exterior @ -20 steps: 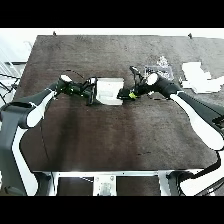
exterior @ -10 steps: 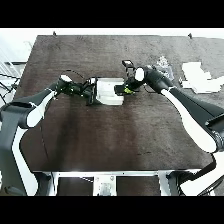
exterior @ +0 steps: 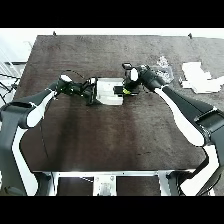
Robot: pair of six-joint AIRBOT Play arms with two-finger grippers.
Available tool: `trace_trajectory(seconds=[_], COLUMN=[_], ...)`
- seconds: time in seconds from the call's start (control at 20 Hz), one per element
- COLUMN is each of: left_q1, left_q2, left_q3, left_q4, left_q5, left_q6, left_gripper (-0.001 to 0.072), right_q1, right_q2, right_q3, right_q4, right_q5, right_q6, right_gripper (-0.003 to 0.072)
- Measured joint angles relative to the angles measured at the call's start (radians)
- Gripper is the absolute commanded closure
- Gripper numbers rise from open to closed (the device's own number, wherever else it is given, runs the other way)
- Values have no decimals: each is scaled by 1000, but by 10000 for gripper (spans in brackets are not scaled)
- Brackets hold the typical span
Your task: Fold the box and place the chain.
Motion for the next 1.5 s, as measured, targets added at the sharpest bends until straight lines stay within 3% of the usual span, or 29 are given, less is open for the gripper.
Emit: trace_trajectory(seconds=[0.4,0.75,1.3,1.35,1.4,1.5], left_q1=[0,0,0,0,0,0], left_q2=[0,0,0,0,0,0], left_q3=[0,0,0,0,0,0], left_q4=[0,0,0,-1,-1,0], left_q5=[0,0,0,0,0,0], left_q6=[0,0,1,1,1,-1], left_gripper=[173,173,173,174,174,173], right_q1=[11,15,17,17,17,17], right_q2=[-23,-30,-57,-58,-58,-61], right_q3=[27,29,30,30,30,30], right_q4=[-9,-10,-19,-21,-22,-19], right_q5=[26,45,48,48,48,39], right_q6=[145,200,228,230,235,242], right_gripper=[466,466,662,642,556,458])
